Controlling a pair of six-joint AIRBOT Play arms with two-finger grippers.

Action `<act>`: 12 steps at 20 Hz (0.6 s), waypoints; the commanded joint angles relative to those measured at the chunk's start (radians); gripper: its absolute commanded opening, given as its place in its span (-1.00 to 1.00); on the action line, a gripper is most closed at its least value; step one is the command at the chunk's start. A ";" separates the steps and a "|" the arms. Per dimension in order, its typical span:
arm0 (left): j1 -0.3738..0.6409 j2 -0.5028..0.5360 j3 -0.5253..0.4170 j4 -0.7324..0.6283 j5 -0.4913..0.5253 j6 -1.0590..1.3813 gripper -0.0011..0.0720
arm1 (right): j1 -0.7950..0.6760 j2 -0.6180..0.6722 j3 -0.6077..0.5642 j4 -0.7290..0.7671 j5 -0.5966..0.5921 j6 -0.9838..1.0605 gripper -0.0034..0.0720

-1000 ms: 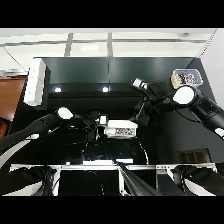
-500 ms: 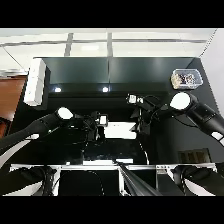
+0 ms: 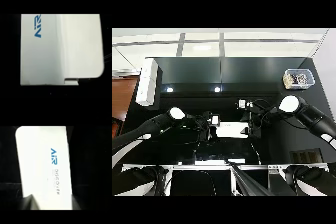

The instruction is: Fold the box and place the chain.

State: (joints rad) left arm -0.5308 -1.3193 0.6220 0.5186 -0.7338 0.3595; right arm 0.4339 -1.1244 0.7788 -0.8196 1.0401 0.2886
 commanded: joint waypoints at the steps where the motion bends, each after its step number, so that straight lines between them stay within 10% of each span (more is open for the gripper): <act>1: 0.000 0.000 0.000 0.000 0.000 0.000 0.28 | 0.002 -0.001 -0.003 -0.009 -0.012 0.022 -0.12; 3: 0.000 0.000 0.000 0.000 0.000 0.000 0.28 | 0.002 -0.001 -0.003 -0.009 -0.008 0.023 -0.41; 12: 0.000 0.000 0.000 0.000 0.000 0.000 0.28 | 0.005 -0.002 -0.032 0.000 0.002 0.023 -0.36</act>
State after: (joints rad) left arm -0.5308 -1.3193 0.6220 0.5186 -0.7334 0.3588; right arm 0.4358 -1.1263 0.7601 -0.8230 1.0370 0.3099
